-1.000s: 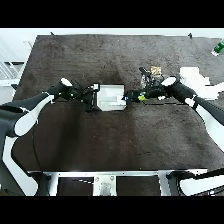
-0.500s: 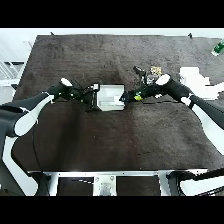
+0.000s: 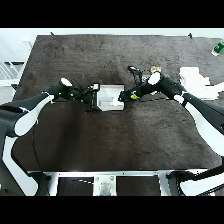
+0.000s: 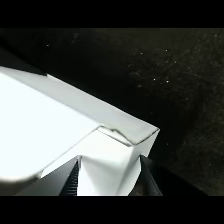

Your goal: Fold the box and place the chain.

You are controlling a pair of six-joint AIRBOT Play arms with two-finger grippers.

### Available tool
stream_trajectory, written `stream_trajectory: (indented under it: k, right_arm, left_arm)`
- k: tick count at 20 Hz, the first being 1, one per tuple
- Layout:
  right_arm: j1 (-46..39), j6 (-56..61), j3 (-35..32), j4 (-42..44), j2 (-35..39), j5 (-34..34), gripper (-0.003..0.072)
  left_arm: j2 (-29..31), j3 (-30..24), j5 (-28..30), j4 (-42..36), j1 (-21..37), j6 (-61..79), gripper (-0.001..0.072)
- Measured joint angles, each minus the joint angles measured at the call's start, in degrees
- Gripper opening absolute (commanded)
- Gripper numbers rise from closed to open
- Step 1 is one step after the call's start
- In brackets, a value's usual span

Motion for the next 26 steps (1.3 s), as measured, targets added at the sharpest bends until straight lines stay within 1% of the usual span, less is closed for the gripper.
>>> stream_trajectory:
  k: [6,11,13,17,20,23,26]
  right_arm:
    - [3.0,7.1,3.0,-7.5,-2.4,0.6,0.0436]
    - [4.0,15.6,6.0,-17.0,-3.0,2.8,0.0435]
    - [4.3,18.1,6.9,-19.6,-3.1,3.6,0.0435]
    - [5.7,20.8,9.1,-22.5,-3.7,5.4,0.0434]
    - [7.1,22.3,11.3,-23.5,-5.0,8.3,0.0431]
    - [8.1,24.8,13.7,-26.0,-6.9,11.3,0.0402]
    - [8.7,27.6,15.5,-27.0,-8.6,12.9,0.0393]
  left_arm:
    - [0.0,0.0,0.0,0.0,0.0,0.0,0.0423]
    - [0.0,0.0,0.0,0.0,-0.1,0.0,0.0423]
    - [0.0,0.0,0.0,0.0,-0.1,0.0,0.0423]
    - [0.0,0.0,-0.1,0.0,0.0,0.0,0.0423]
    - [0.0,0.0,-0.1,0.0,0.0,0.0,0.0423]
    - [0.0,0.0,-0.1,0.0,0.0,-0.2,0.0423]
    - [0.0,0.0,0.0,0.0,0.0,-0.4,0.0423]
